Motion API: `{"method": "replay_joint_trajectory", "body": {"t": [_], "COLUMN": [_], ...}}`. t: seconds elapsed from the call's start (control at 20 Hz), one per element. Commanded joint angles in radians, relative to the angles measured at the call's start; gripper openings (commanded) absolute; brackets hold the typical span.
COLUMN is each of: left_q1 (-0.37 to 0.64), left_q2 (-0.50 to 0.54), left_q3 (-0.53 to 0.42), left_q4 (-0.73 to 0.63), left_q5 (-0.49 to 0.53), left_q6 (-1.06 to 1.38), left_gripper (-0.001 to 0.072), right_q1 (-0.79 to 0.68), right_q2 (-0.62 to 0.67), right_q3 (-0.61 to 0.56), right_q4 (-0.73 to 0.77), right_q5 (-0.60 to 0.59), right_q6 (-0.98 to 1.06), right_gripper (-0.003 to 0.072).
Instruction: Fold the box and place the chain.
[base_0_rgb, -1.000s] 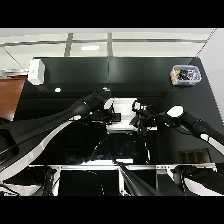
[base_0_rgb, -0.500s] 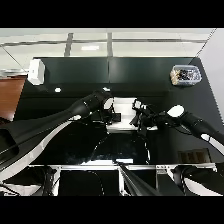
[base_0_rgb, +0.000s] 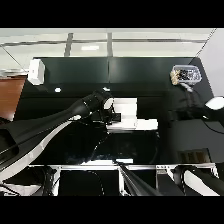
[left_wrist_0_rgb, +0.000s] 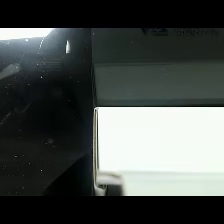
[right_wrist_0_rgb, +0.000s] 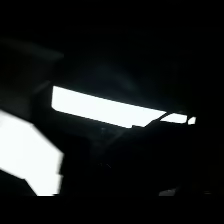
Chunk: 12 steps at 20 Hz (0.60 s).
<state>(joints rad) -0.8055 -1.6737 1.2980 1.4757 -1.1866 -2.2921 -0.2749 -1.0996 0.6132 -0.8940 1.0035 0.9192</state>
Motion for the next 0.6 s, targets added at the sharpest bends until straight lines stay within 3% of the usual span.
{"method": "replay_joint_trajectory", "body": {"t": [0.0, 0.1, 0.3, 0.55], "left_q1": [0.001, 0.001, 0.001, 0.001], "left_q2": [0.000, 0.000, 0.000, 0.000], "left_q3": [0.001, 0.001, 0.001, 0.001], "left_q4": [0.000, 0.000, 0.000, 0.000], "left_q5": [-0.002, -0.002, -0.004, -0.005], "left_q6": [0.000, 0.000, 0.000, 0.000], "left_gripper": [0.0027, 0.0027, 0.0027, 0.0027], "right_q1": [-0.268, -0.248, -0.075, 0.072], "right_q2": [-0.027, -0.101, -0.258, -0.301], "right_q3": [-0.120, -0.142, -0.142, -0.120], "right_q4": [0.237, 0.333, 0.453, 0.536], "right_q5": [0.005, 0.063, 0.188, 0.183], "right_q6": [0.096, 0.001, -0.129, -0.222], "right_gripper": [0.0011, 0.0011, 0.0012, 0.0013]}}
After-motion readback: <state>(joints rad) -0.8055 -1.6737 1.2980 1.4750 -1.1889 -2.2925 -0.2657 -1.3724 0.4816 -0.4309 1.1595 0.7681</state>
